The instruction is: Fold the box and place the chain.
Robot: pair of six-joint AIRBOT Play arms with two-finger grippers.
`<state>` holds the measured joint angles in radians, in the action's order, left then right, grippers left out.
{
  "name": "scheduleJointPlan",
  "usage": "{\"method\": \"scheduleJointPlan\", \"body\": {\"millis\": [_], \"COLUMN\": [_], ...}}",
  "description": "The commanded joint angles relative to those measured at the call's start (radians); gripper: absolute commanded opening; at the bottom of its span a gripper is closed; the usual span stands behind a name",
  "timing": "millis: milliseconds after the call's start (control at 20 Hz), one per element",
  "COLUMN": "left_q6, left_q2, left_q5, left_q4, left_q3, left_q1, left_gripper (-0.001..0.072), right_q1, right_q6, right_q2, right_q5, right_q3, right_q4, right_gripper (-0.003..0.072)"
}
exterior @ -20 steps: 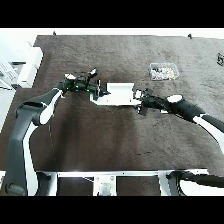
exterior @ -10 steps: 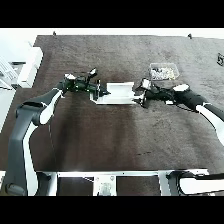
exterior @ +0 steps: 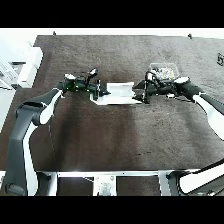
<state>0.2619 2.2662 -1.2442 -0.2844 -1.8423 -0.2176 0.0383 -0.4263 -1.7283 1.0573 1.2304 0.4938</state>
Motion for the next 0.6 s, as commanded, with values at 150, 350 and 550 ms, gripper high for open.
{"method": "scheduleJointPlan", "body": {"millis": [150, 350, 550], "left_q6": [0.001, 0.001, 0.001], "left_q2": [0.000, 0.000, 0.000], "left_q5": [-0.003, -0.005, -0.005], "left_q4": [0.000, 0.000, 0.000], "left_q3": [0.000, 0.000, 0.000], "left_q1": [0.001, 0.001, 0.001], "left_gripper": [0.0021, 0.0021, 0.0020], "right_q1": [0.013, 0.009, -0.003], "right_q6": [0.031, 0.034, 0.049], "right_q2": [-0.105, -0.156, -0.211], "right_q5": [0.130, 0.179, 0.263], "right_q3": [0.122, 0.186, 0.231], "right_q4": [0.051, 0.050, 0.051], "right_gripper": [0.0601, 0.0601, 0.0601]}}
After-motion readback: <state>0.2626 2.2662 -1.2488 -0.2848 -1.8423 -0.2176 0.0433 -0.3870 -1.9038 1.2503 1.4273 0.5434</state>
